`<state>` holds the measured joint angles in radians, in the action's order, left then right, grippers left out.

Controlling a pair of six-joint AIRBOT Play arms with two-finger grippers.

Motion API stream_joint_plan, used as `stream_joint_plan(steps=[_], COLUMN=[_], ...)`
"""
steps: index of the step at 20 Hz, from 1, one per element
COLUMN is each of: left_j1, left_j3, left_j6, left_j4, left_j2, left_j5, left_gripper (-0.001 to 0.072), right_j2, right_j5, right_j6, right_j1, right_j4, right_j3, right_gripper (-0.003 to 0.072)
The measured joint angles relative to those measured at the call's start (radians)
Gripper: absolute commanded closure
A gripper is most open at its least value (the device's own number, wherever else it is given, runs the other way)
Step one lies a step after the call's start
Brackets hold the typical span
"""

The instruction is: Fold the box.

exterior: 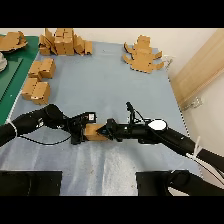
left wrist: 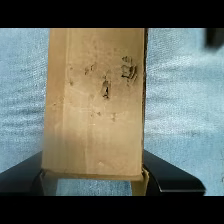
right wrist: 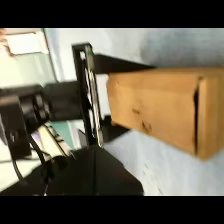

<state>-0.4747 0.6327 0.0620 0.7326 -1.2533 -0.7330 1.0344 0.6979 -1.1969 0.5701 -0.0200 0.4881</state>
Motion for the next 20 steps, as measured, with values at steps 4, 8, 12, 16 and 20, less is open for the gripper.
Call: stream_joint_plan(steps=[4, 8, 12, 16, 20], left_j1=[0.0, 0.0, 0.0, 0.0, 0.0], left_j3=[0.0, 0.0, 0.0, 0.0, 0.0], left_j6=[0.0, 0.0, 0.0, 0.0, 0.0], left_j4=[0.0, 0.0, 0.0, 0.0, 0.0], left_j2=[0.0, 0.0, 0.0, 0.0, 0.0], left_j5=[0.0, 0.001, 0.0, 0.0, 0.0], left_gripper=[0.0302, 0.0302, 0.0302, 0.0302, 0.0302], right_j2=[0.131, 0.198, 0.216, 0.221, 0.223], right_j5=[0.111, 0.172, 0.199, 0.192, 0.153], right_j6=[0.369, 0.522, 0.563, 0.579, 0.585], right_j1=[0.014, 0.016, 0.017, 0.017, 0.017], right_j4=[-0.393, -0.565, -0.608, -0.612, -0.584], right_j3=[-0.047, -0.087, -0.122, -0.134, -0.138], right_gripper=[0.0684, 0.0683, 0.0683, 0.0683, 0.0683])
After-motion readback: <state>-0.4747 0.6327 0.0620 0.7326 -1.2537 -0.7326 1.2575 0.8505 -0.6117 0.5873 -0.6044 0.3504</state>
